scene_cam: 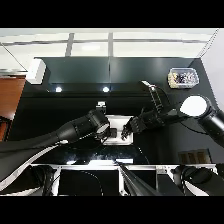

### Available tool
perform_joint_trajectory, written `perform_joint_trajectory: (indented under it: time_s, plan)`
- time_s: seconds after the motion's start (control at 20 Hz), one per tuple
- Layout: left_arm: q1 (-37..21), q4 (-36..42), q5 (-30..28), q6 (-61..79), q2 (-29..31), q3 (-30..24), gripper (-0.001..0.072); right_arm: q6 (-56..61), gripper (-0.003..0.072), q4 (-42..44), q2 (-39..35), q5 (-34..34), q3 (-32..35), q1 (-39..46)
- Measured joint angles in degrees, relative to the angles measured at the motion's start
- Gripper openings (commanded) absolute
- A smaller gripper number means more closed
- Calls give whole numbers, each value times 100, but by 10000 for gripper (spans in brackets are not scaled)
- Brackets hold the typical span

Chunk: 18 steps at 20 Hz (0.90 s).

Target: Fold the box and place the chain.

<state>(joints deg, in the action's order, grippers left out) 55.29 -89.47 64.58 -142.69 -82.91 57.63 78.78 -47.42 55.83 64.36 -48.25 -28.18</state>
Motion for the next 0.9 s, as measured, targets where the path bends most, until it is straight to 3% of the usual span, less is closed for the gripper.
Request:
perform_joint_trajectory:
  time_s: [0.3,0.55,0.65,0.9]
  plan:
    - [0,0,-4,0,0,0,27,118,433,-914,-332,538,-140,691]
    - [-15,2,-68,-2,0,0,51,138,433,-1187,-748,767,-164,1191]
    - [-57,68,-92,-26,-2,2,549,111,433,-1235,-811,811,-164,1255]
    - [-107,35,192,365,245,273,573,22,433,-1279,-863,855,-164,1305]
